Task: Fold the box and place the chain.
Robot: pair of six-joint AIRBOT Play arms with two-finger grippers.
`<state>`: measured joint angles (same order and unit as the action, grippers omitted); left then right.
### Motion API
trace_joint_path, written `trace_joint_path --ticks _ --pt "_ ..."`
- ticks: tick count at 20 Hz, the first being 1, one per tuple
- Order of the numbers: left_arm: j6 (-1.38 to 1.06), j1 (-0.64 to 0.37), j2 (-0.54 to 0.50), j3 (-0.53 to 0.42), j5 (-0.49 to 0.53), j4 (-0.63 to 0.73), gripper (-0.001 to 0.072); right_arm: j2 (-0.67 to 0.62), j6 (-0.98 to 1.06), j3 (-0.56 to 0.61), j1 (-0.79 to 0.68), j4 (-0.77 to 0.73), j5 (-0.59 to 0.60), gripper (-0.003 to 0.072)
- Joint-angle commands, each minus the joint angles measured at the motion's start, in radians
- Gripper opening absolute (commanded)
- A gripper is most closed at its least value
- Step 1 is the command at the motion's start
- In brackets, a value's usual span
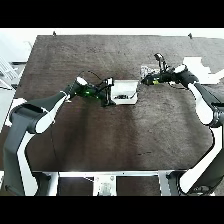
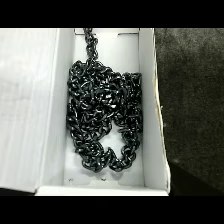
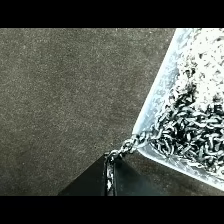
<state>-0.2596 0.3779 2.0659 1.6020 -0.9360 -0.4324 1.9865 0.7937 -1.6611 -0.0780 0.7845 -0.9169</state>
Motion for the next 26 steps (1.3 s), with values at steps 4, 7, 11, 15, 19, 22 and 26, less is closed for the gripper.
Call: trace_joint_path --ticks 4,7,11,15,19,22,26 --pt "0.000 0.000 -0.001 0.001 0.000 0.000 0.0413 -0.240 0.083 -0.001 0.002 0.000 -0.028 0.0009" --pt "0.000 0.000 -0.001 0.001 0.000 0.000 0.0413 -0.503 0.184 -0.001 0.021 0.140 -0.024 0.0009" --pt "0.000 0.000 -0.001 0.001 0.000 0.000 0.0413 -0.807 0.342 -0.001 0.116 0.439 0.003 0.0008" --pt "0.000 0.000 -0.001 0.001 0.000 0.000 0.0413 -0.987 0.431 -0.001 0.271 0.630 0.055 0.0009" --pt "0.000 0.000 -0.001 0.001 0.000 0.000 0.0413 -1.035 0.456 -0.002 0.414 0.711 0.064 0.0009" --pt "0.000 0.000 -0.001 0.001 0.000 0.000 0.0413 -1.034 0.456 -0.001 0.486 0.728 0.083 0.0009" --pt "0.000 0.000 -0.001 0.001 0.000 0.000 0.0413 -1.020 0.486 0.025 0.496 0.728 0.079 0.0009"
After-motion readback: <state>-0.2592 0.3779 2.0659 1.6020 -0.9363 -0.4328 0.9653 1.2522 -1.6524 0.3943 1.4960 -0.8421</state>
